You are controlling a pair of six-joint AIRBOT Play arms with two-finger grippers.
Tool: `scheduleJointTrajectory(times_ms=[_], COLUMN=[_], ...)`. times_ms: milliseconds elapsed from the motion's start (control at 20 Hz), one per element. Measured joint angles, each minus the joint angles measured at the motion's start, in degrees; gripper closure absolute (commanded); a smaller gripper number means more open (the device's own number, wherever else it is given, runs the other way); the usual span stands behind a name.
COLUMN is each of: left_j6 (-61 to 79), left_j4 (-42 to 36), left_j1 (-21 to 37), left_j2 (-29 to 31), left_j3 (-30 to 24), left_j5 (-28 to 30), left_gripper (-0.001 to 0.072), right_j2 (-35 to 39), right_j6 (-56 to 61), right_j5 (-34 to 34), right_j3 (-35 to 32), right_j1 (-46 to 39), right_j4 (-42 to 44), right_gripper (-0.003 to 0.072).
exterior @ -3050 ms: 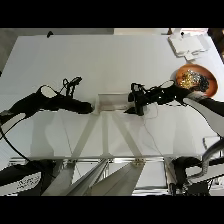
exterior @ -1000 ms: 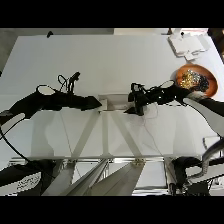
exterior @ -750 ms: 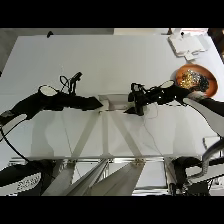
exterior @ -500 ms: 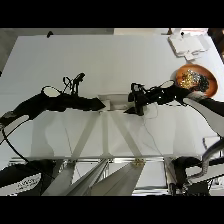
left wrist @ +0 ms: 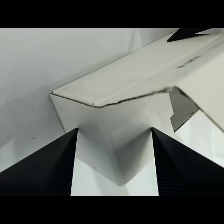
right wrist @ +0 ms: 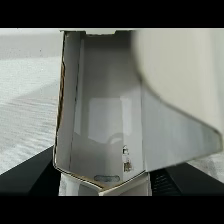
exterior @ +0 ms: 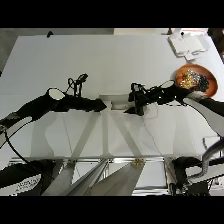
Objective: Fold the box and place the chain.
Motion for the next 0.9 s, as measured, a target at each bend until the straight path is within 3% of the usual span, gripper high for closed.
scheduleJointTrajectory(times_ms=[350,900], left_j6=[-3.4,-7.5], left_j4=[6.5,8.6], left_j1=[-0.1,-0.2], left_j2=[0.0,1.3], left_j3=[0.0,3.6], left_j5=[0.8,0.3], left_gripper=[0.0219,0.0220], right_j2=[0.0,0.0], right_j6=[-0.1,0.0], right_j5=[0.2,0.1], right_j3=[0.0,0.0], right_j1=[0.0,0.0], right_j4=[0.0,0.0], right_gripper=[0.0214,0.0214])
